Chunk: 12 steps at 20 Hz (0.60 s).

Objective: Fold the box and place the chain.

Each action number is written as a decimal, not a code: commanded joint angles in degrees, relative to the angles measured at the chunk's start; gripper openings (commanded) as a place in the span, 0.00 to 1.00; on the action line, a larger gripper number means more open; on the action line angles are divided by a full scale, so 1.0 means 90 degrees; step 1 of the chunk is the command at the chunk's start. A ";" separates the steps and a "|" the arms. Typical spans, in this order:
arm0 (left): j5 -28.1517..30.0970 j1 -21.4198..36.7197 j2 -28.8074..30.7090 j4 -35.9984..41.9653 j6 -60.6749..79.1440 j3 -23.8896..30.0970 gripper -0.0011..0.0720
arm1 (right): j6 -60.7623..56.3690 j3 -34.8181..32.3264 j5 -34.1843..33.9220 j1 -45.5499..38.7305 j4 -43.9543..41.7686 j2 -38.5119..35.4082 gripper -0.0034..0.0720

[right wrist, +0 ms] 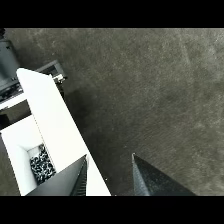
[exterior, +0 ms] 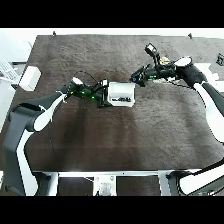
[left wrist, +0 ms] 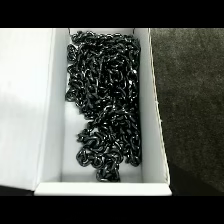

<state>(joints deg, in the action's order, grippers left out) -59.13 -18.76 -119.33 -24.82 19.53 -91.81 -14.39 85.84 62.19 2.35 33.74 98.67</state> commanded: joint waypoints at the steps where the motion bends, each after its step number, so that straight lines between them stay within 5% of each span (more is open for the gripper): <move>1: 0.0002 0.0002 0.0002 -0.0002 0.0002 0.0000 0.73 | 0.0015 0.0058 0.0272 0.0012 -0.0024 0.0160 0.48; 12: 0.0000 0.0002 0.0000 -0.0002 0.0002 0.0000 0.73 | 0.0012 0.0058 0.1149 0.0296 0.0036 0.0209 0.49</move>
<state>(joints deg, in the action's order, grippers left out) -59.13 -18.76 -119.33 -24.82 19.53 -91.79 -14.28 86.30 70.98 4.56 34.06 100.51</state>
